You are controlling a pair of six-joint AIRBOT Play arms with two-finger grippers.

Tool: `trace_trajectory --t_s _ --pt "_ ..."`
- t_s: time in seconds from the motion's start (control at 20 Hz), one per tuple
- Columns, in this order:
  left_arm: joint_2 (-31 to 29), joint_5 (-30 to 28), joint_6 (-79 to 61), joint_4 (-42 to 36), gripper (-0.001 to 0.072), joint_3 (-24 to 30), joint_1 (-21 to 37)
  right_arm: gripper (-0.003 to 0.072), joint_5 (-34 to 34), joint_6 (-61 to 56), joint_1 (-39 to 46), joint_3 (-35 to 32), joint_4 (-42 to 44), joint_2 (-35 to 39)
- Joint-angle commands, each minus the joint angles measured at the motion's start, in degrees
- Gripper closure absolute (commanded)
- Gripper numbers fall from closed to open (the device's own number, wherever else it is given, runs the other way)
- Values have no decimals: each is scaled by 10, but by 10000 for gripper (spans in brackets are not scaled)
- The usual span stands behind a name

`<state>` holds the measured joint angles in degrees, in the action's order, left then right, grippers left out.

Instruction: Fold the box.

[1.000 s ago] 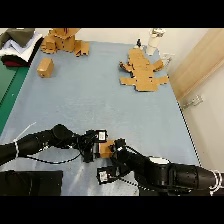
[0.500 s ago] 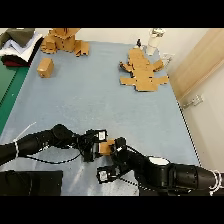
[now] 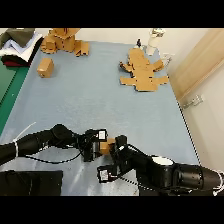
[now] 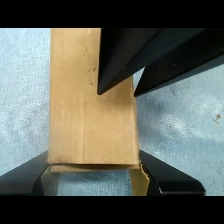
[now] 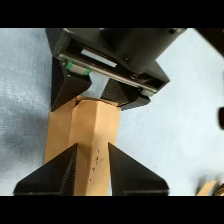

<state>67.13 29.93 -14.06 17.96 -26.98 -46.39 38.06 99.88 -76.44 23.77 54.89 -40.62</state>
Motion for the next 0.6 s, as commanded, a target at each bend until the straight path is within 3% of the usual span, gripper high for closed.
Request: trace_trajectory --t_s 0.0,0.55 --pt "0 2 0 0 232 0 0 402 4 0 0 2 -3 3" --pt "0 2 0 0 232 0 0 403 10 -4 0 1 17 -22"
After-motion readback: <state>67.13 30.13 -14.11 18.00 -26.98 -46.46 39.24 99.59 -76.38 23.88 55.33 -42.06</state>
